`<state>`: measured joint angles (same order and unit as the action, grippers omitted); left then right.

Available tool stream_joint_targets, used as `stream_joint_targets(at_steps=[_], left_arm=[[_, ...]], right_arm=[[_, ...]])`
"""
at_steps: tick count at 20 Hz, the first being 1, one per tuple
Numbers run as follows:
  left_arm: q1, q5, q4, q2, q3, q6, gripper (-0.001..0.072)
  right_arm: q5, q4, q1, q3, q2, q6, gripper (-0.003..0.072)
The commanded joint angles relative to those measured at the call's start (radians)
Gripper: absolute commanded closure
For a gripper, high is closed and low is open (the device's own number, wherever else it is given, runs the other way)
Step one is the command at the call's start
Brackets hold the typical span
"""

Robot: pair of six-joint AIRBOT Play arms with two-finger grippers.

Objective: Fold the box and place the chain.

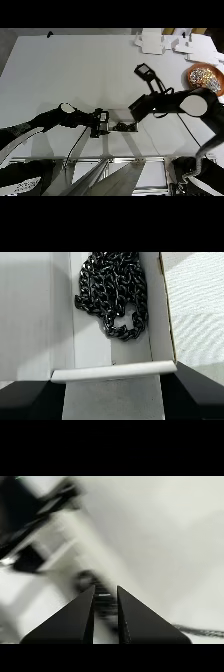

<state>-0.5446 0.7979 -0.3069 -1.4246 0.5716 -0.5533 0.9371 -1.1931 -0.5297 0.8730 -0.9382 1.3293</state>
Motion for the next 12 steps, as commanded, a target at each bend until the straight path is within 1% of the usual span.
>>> stream_joint_targets(at_steps=[1,2,4,6,8,9,10,12], left_arm=[[0.001,0.0,0.0,0.001,0.0,0.0,0.0502],[0.001,0.0,0.0,0.001,0.0,0.0,0.0502],[0.001,0.0,0.0,0.001,0.0,0.0,0.0502],[0.001,0.0,0.0,0.001,0.0,0.0,0.0502],[0.001,0.0,0.0,0.001,0.0,0.0,0.0502],[0.001,0.0,0.0,0.001,0.0,0.0,0.0502],[0.001,0.0,0.0,0.001,0.0,0.0,0.0502],[0.001,0.0,0.0,0.001,0.0,0.0,0.0502]], right_arm=[[0.053,-0.187,0.14,0.039,-0.016,0.084,0.0671],[0.081,-0.23,0.185,0.039,-0.032,0.089,0.0671],[0.127,-0.267,0.263,0.032,-0.079,0.089,0.0671],[0.134,-0.269,0.311,0.006,-0.126,0.107,0.0671],[0.123,-0.274,0.326,-0.021,-0.177,0.111,0.0663],[0.119,-0.277,0.326,-0.029,-0.2,0.111,0.0558],[0.119,-0.277,0.326,-0.033,-0.225,0.111,0.0478],[0.12,-0.277,0.326,-0.034,-0.27,0.112,0.0478]])
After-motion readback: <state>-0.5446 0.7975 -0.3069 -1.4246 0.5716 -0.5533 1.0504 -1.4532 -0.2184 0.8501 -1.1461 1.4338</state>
